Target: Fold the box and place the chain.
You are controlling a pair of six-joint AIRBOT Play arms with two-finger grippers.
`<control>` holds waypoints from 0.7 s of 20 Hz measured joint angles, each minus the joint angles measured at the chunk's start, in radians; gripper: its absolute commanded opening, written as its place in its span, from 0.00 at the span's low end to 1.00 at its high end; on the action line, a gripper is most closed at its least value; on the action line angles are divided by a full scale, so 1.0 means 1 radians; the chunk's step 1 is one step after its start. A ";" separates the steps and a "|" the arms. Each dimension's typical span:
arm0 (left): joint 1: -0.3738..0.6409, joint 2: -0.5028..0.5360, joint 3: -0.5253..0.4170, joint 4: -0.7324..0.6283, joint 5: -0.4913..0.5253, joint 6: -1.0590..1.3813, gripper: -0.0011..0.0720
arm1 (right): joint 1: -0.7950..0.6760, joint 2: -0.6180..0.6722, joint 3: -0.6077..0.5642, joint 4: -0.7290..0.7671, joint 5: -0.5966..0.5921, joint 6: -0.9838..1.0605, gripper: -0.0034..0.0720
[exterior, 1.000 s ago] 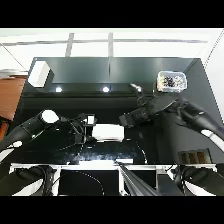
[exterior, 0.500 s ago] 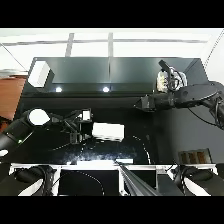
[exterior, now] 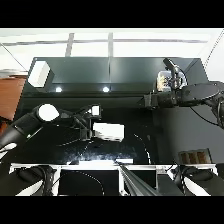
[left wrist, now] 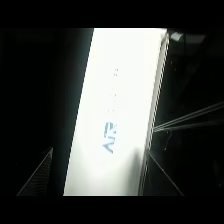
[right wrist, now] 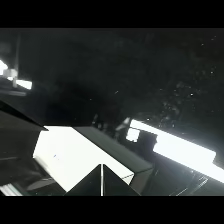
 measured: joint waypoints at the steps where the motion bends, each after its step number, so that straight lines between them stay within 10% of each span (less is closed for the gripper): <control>1: -0.013 -0.018 0.008 -0.019 0.000 0.010 0.99 | 0.000 0.000 0.000 -0.005 0.002 0.000 0.08; 14: -0.058 -0.123 0.020 -0.080 0.037 0.118 0.99 | 0.000 0.000 0.000 -0.016 0.017 0.000 0.08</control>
